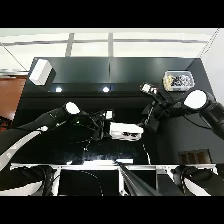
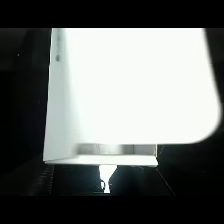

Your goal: Fold the box and place the chain.

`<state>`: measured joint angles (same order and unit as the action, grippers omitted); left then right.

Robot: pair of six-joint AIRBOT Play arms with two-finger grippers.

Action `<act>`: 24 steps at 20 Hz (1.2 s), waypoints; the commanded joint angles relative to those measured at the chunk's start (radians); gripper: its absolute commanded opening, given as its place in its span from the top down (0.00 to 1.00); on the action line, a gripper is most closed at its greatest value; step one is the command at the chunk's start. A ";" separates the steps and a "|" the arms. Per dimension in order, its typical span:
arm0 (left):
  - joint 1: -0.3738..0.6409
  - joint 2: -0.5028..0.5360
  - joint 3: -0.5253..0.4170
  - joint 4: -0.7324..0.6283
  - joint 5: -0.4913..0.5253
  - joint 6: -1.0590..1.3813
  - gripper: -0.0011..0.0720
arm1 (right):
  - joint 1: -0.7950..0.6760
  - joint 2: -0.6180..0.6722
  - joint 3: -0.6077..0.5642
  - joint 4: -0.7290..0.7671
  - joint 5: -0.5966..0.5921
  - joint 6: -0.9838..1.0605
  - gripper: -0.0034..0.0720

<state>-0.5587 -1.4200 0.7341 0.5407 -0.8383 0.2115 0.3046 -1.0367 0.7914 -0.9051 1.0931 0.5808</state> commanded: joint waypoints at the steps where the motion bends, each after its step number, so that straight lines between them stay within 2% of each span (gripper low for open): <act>1: 0.000 -0.001 0.001 0.000 0.000 0.000 0.33 | 0.003 0.006 -0.047 0.046 -0.012 -0.111 0.00; 9: 0.000 -0.001 0.001 0.001 0.000 0.000 0.33 | 0.110 0.006 -0.083 0.040 0.005 -0.156 0.00; 16: -0.001 -0.001 0.001 0.001 0.000 0.000 0.33 | 0.115 0.005 -0.084 0.032 -0.023 -0.157 0.00; 18: -0.001 -0.001 0.001 0.001 0.000 0.000 0.33 | 0.115 0.005 -0.084 0.032 -0.023 -0.159 0.46; 19: -0.001 -0.001 0.001 0.001 0.000 0.000 0.33 | 0.115 0.005 -0.084 0.033 -0.024 -0.159 0.62; 24: -0.001 -0.001 0.001 0.001 0.000 0.000 0.33 | 0.115 0.005 -0.084 0.030 -0.037 -0.159 0.64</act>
<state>-0.5587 -1.4200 0.7341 0.5411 -0.8371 0.2108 0.4183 -1.0309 0.7082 -0.8722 1.0702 0.4221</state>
